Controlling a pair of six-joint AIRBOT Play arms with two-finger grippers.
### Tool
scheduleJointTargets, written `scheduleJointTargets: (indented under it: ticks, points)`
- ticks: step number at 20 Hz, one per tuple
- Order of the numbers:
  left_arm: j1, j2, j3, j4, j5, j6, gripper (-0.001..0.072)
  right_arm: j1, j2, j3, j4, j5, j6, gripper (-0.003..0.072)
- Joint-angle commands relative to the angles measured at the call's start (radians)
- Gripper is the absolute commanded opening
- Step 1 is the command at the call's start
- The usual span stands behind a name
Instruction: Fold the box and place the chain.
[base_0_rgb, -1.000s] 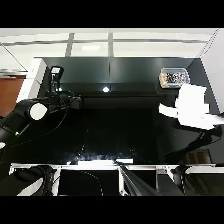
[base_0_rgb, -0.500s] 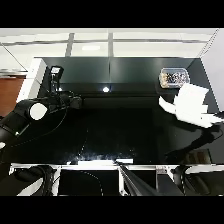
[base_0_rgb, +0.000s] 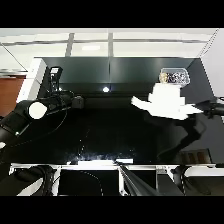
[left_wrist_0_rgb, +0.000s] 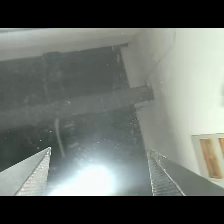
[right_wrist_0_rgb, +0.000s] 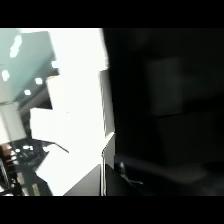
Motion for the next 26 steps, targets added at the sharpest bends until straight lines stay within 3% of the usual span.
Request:
scheduleJointTargets:
  ticks: [1, 7, 9, 11, 13, 17, 20, 23, 26]
  points:
    - [-0.001, 0.0, 0.0, -0.05, -0.025, 0.0, 0.0705, 0.209, 0.201, -0.235, 0.108, -0.171, -0.024, 0.0014]
    - [-0.001, -0.023, 0.0, -0.138, -0.091, 0.0, 0.0705, 0.574, 0.561, -0.396, 0.086, -0.358, -0.042, 0.0015]
    - [0.002, -0.069, 0.002, -0.177, -0.071, -0.032, 0.0705, 0.707, 0.679, -0.462, 0.08, -0.413, -0.149, 0.0014]
    - [0.026, -0.135, 0.023, -0.215, -0.093, -0.064, 0.0705, 0.812, 0.745, -0.526, 0.041, -0.535, -0.076, 0.0014]
    - [0.064, -0.214, 0.062, -0.343, -0.197, 0.019, 0.0705, 0.875, 0.751, -0.554, -0.007, -0.602, -0.027, 0.0014]
    - [0.142, -0.37, 0.069, -0.839, -0.457, 0.57, 0.0705, 0.905, 0.751, -0.555, -0.026, -0.63, -0.017, 0.0014]
    - [0.129, -0.505, 0.071, -1.087, -0.633, 0.863, 0.0705, 0.905, 0.751, -0.555, -0.025, -0.623, -0.01, 0.0015]
    - [0.076, -0.622, 0.127, -1.109, -0.667, 0.932, 0.0704, 0.905, 0.751, -0.555, -0.025, -0.621, 0.014, 0.0015]
    - [0.034, -0.711, 0.218, -1.035, -0.782, 0.972, 0.0696, 0.905, 0.751, -0.555, -0.025, -0.619, 0.026, 0.0014]
